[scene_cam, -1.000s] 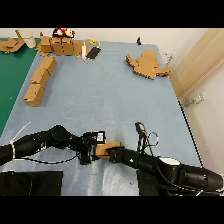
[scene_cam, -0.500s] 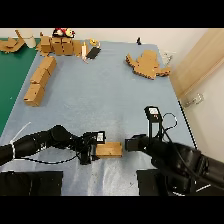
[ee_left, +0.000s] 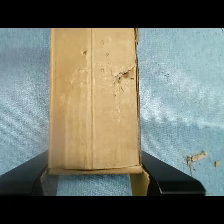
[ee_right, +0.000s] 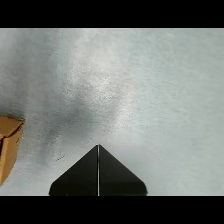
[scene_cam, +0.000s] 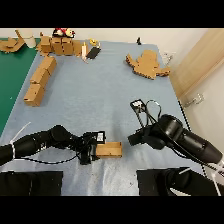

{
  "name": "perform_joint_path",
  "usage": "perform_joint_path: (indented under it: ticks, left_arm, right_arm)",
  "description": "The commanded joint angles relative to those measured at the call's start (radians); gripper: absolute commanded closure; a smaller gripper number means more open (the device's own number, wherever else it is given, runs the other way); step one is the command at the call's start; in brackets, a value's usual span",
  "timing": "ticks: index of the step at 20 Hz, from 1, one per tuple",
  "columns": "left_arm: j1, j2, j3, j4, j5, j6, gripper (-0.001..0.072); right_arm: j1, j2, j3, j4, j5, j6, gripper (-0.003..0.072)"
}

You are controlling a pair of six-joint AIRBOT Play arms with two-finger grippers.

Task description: Fold the box.

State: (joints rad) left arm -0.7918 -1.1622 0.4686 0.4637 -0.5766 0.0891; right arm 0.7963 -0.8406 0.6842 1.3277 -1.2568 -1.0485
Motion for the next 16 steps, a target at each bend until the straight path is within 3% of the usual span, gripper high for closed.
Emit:
perform_joint_path:
  ticks: [1,5,10,14,16]
  left_arm:
    - [0.000,0.000,0.001,0.000,0.020,0.000,0.0252]
    - [0.000,0.000,0.001,0.000,0.019,0.000,0.0252]
    - [0.002,0.009,0.002,0.003,0.024,-0.021,0.0253]
    - [0.002,0.097,0.004,0.026,0.149,-0.272,0.0252]
    - [0.016,0.147,0.004,0.108,0.195,-0.389,0.0252]
  right_arm:
    - [-0.023,-0.064,0.017,0.049,0.064,-0.020,0.0685]
    - [-0.024,-0.063,0.017,-0.027,0.088,0.183,0.0685]
    - [-0.024,-0.063,0.017,-0.040,0.100,0.219,0.0685]
    - [-0.024,-0.063,0.017,-0.085,0.098,0.288,0.0685]
    - [-0.024,-0.063,0.017,-0.086,0.098,0.290,0.0685]
